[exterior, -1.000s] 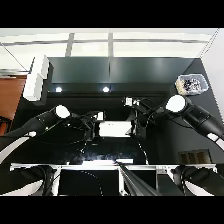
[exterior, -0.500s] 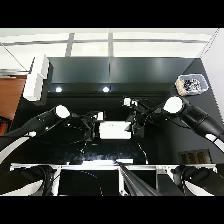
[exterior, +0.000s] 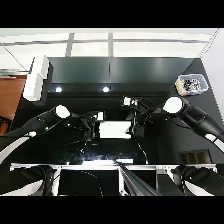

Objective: Fold the box and place the chain.

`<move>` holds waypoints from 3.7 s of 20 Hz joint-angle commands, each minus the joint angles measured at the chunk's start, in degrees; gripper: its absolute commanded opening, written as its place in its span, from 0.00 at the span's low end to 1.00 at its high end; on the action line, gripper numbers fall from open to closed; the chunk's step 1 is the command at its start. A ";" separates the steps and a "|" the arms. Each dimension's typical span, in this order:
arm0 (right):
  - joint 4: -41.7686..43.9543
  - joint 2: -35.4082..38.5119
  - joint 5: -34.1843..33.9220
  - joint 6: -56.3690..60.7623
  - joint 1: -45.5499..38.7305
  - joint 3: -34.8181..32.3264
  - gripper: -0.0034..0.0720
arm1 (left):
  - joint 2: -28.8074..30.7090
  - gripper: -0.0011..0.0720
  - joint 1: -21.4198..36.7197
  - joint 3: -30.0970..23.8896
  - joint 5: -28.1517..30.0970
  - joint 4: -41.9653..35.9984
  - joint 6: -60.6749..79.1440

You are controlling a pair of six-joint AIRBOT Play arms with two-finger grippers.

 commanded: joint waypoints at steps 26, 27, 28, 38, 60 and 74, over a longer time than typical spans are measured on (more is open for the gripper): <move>-4.42 -1.46 -8.44 -4.92 5.09 -0.07 0.91 | -0.02 0.47 0.02 0.02 -0.04 -0.02 0.00; -4.42 -1.33 -8.44 -4.90 5.09 -0.07 0.91 | -0.02 0.47 0.02 0.02 -0.04 -0.02 0.02; -4.33 -1.18 -8.48 -4.61 5.09 -0.07 0.91 | -0.02 0.47 0.02 0.02 -0.04 -0.02 0.02; -4.22 -0.04 -8.09 -2.73 5.07 -0.04 0.69 | -0.02 0.47 0.02 0.02 -0.04 0.00 0.00; -4.22 -0.09 -5.88 -1.27 5.09 0.70 0.53 | -0.02 0.47 0.02 0.02 -0.07 -0.02 0.00; -4.24 -0.15 -4.94 -1.25 5.09 0.28 0.46 | -0.02 0.47 0.02 0.02 -0.07 -0.02 0.00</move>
